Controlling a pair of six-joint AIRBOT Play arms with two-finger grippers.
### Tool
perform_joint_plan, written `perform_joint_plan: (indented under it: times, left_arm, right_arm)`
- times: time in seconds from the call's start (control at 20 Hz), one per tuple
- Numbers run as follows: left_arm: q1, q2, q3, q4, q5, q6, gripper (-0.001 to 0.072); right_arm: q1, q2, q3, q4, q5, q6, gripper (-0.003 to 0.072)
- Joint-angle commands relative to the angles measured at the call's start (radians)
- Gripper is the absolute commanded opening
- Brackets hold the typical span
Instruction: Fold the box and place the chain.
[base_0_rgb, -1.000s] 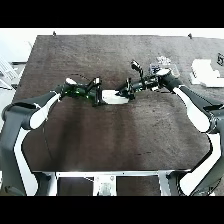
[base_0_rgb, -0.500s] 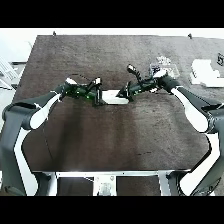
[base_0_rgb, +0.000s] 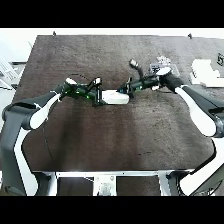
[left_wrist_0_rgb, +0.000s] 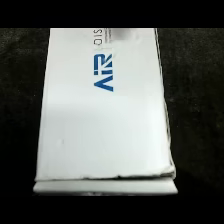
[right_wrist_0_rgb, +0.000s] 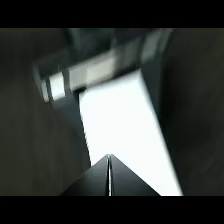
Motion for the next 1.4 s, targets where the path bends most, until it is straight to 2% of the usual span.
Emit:
perform_joint_plan:
  times: [0.0,0.2,0.35,0.5,0.7,0.9,1.05,1.2,1.35]
  left_arm:
    - [0.0,0.001,0.0,0.001,0.0,0.001,0.0471]
    - [0.0,0.001,0.0,0.001,0.0,0.001,0.0471]
    - [0.0,0.001,0.0,0.001,0.0,0.001,0.0471]
    - [0.0,0.001,0.0,0.001,0.0,0.001,0.0471]
    - [0.0,0.001,0.0,0.001,0.0,0.001,0.0471]
    - [0.0,0.001,0.0,0.001,0.0,0.001,0.0471]
    - [0.0,0.001,0.0,0.001,0.0,0.001,0.0471]
    - [0.0,0.001,0.0,0.001,0.001,0.001,0.0471]
    - [0.0,0.001,0.0,0.001,0.001,0.001,0.0471]
  right_arm:
    - [-0.017,0.086,0.0,0.094,0.005,-0.022,0.0008]
    - [-0.017,0.101,-0.017,0.09,0.002,-0.003,0.0008]
    - [-0.016,0.098,-0.116,0.076,-0.081,0.007,0.0008]
    - [-0.007,0.071,-0.187,-0.03,-0.176,0.008,0.0007]
    - [0.008,0.055,-0.191,-0.108,-0.265,0.008,0.0007]
    - [0.019,0.055,-0.191,-0.188,-0.264,0.041,0.0007]
    - [0.019,0.085,-0.191,-0.108,-0.263,0.036,0.0007]
    - [0.019,0.193,-0.191,0.025,-0.245,-0.015,0.0007]
    - [0.016,0.317,-0.192,0.024,-0.237,0.026,0.0007]
